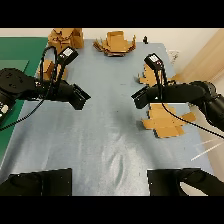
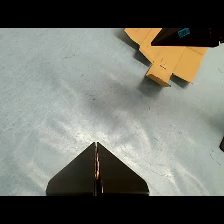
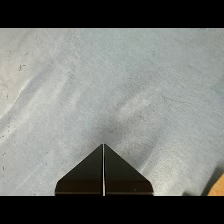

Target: Fold the box.

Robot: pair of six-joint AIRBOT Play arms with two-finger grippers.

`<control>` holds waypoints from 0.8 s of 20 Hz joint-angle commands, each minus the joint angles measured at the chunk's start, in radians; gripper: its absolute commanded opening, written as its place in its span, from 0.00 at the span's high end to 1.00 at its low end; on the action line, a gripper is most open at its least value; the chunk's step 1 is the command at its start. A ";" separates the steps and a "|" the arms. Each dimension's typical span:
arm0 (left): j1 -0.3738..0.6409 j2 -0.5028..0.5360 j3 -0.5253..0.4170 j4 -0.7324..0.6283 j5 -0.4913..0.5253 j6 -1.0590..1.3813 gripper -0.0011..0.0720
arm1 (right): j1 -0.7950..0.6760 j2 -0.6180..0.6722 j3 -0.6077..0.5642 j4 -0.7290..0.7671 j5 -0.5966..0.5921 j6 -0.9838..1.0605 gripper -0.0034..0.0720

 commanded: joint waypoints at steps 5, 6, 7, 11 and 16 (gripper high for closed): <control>0.001 0.000 0.000 0.000 0.000 0.000 0.97 | 0.000 0.000 0.000 0.001 -0.007 0.004 0.95; 0.000 0.000 0.000 0.000 0.000 0.000 0.97 | 0.000 0.000 0.000 0.001 -0.007 0.004 0.95; 0.000 0.000 0.000 0.000 0.000 0.000 0.97 | 0.000 0.000 0.000 0.001 -0.006 0.004 0.95; 0.000 0.000 0.000 0.000 0.000 0.000 0.97 | 0.000 0.000 0.000 0.038 -0.008 0.022 0.95; 0.000 0.000 0.000 0.000 0.001 0.000 0.97 | -0.060 0.002 0.158 0.163 -0.231 0.379 0.42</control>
